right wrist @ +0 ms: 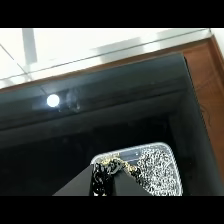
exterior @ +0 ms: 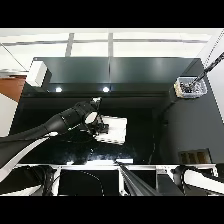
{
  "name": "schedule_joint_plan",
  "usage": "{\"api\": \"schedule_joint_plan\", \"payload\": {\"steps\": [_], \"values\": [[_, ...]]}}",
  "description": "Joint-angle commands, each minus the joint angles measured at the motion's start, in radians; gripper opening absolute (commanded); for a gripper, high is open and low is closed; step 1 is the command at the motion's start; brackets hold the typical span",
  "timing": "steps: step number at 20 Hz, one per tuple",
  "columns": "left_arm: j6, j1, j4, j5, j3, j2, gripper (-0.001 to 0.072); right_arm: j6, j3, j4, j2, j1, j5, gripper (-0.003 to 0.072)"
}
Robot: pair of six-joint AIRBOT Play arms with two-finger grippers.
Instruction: Fold the box and place the chain.
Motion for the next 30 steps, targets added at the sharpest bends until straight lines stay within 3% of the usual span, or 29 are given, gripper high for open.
{"api": "schedule_joint_plan", "payload": {"steps": [1,7,17,22,23,24,30], "values": [[0.0,0.0,0.0,0.001,0.0,0.0,0.0036,0.001,-0.024,-0.005,-0.014,0.0,0.019,0.0043],[0.0,0.0,0.001,0.001,0.0,0.0,0.0036,0.001,-0.077,-0.046,-0.122,0.003,-0.006,0.0043],[0.0,0.0,0.001,0.0,0.0,0.0,0.0036,0.057,-0.077,-0.042,-0.492,0.063,0.051,0.0043],[0.0,0.0,0.0,0.0,0.0,0.0,0.0036,0.079,-0.077,-0.072,-0.529,0.066,0.073,0.0047],[0.0,0.0,0.001,0.0,0.0,0.0,0.0036,0.079,-0.077,-0.073,-0.529,0.066,0.079,0.016],[0.0,0.0,0.0,0.0,0.0,0.0,0.0036,0.072,-0.077,-0.073,-0.529,0.066,0.084,0.0174],[0.0,0.0,0.001,0.0,0.0,0.0,0.0036,0.07,-0.077,-0.148,-0.535,0.066,0.086,0.0172]]}}
